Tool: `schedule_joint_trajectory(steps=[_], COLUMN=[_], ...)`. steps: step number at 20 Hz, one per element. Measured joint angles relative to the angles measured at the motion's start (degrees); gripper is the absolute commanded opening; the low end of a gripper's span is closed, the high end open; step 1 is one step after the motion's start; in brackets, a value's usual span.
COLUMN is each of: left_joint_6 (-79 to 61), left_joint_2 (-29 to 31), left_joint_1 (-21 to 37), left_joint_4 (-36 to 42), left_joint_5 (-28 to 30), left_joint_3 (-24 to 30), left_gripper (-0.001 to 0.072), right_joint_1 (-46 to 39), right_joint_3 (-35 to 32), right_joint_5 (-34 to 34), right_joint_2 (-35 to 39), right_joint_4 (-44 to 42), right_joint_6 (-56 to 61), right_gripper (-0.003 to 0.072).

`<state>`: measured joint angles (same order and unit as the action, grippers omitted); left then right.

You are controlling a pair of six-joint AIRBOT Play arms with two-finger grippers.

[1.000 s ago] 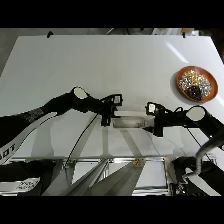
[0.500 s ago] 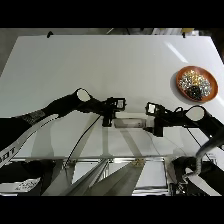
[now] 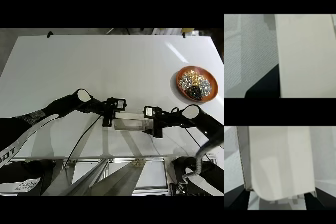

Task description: Fold the box and place the chain.

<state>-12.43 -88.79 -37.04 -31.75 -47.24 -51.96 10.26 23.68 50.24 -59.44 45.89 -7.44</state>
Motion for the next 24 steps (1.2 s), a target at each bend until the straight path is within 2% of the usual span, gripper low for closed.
schedule_joint_trajectory(steps=[11,15,22,24], left_joint_6=[0.0,0.0,0.0,0.0], left_joint_2=[0.0,0.0,0.0,0.0], left_joint_1=[0.0,0.0,0.0,0.0], left_joint_4=[-0.1,-0.1,-0.1,-0.1], left_joint_5=[-0.1,-0.1,-0.1,-0.1], left_joint_3=[0.0,0.0,0.0,0.0], left_gripper=[0.0009,0.0009,0.0009,0.0009], right_joint_1=[0.0,0.0,0.0,0.0], right_joint_3=[0.0,0.0,0.0,0.0], right_joint_5=[-1.4,-1.5,-1.5,-1.5], right_joint_2=[-4.2,-5.6,-6.3,-6.8], right_joint_4=[-4.2,-4.4,-5.1,-5.5], right_joint_6=[-6.6,-7.5,-9.0,-9.3], right_gripper=[0.0687,0.0654,0.0643,0.0561])
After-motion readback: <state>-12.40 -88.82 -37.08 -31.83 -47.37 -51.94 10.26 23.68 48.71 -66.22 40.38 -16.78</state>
